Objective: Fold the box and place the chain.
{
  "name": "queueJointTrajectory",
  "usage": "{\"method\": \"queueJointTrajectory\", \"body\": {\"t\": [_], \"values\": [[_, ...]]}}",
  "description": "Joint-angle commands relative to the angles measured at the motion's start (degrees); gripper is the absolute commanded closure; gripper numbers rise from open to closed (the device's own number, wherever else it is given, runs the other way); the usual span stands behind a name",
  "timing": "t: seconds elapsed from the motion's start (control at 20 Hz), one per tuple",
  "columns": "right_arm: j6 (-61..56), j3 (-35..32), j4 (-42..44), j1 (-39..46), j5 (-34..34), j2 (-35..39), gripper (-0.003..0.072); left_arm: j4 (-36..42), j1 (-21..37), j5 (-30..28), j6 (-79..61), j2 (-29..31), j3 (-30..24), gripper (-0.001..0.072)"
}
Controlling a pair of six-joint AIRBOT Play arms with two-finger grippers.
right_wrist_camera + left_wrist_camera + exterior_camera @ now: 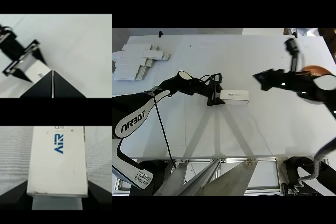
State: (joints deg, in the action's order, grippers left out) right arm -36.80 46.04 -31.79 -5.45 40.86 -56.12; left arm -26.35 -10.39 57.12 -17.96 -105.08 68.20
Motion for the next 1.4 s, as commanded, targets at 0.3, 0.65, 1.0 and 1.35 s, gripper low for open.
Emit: {"method": "queueJointTrajectory", "body": {"t": [0.3, 0.65, 1.0, 1.35], "values": [[-37.6, 0.0, -44.5, 22.8, 8.8, 8.9, 0.0674, -0.1, 0.0, 0.1, 0.0, 0.0, 0.0, 0.0368], [-37.6, 0.0, -44.1, 24.6, 9.2, 9.0, 0.0674, 0.0, 0.0, 0.1, 0.0, 0.0, 0.0, 0.0368], [-37.6, 0.0, -44.1, 24.6, 9.2, 9.0, 0.0674, 0.0, 0.0, 0.1, 0.0, 0.0, 0.0, 0.0368], [-37.6, 0.0, -44.1, 24.6, 9.2, 9.0, 0.0674, 0.1, 0.0, 0.1, 0.0, 0.0, 0.0, 0.0369]]}}
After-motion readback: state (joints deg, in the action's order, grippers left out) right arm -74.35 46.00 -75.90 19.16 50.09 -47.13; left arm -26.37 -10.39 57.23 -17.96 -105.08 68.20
